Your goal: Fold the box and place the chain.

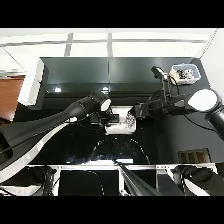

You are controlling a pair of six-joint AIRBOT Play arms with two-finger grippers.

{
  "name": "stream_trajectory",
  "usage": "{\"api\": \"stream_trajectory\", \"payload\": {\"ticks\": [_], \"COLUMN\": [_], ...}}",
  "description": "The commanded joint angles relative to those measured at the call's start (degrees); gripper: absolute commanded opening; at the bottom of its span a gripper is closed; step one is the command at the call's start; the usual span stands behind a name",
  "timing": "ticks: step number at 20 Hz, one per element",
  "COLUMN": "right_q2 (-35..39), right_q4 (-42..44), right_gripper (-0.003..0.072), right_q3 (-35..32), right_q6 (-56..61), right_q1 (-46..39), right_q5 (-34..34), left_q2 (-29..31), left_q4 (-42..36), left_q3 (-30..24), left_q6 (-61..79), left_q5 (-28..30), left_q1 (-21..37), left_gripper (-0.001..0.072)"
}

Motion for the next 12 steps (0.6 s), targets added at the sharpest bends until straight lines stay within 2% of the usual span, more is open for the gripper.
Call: {"api": "stream_trajectory", "payload": {"ticks": [1, 6, 10, 11, 12], "right_q2": [0.4, 6.5, 7.6, 7.6, 7.6], "right_q4": [-1.2, -12.8, -13.2, -13.1, -13.1], "right_gripper": [0.0369, 0.0366, 0.0366, 0.0366, 0.0366], "right_q3": [-1.6, -1.6, -2.0, -2.2, -2.4], "right_q6": [0.7, 0.7, -1.0, -1.3, -1.3], "right_q1": [-2.5, -18.9, -23.5, -23.5, -23.5], "right_q5": [-0.1, 8.7, 12.8, 12.6, 12.1], "left_q2": [0.0, 0.0, 0.0, 0.0, 0.1], "left_q4": [-0.5, -0.7, -3.2, -3.1, -2.8], "left_q3": [0.0, 0.0, 0.5, 0.9, 1.5], "left_q6": [0.0, 0.0, 0.0, -0.2, -0.9], "left_q5": [0.0, -0.2, -0.5, -1.5, -2.3], "left_q1": [0.0, 0.0, -0.2, -0.2, -0.3], "left_gripper": [0.0024, 0.0024, 0.0026, 0.0074, 0.0301]}}
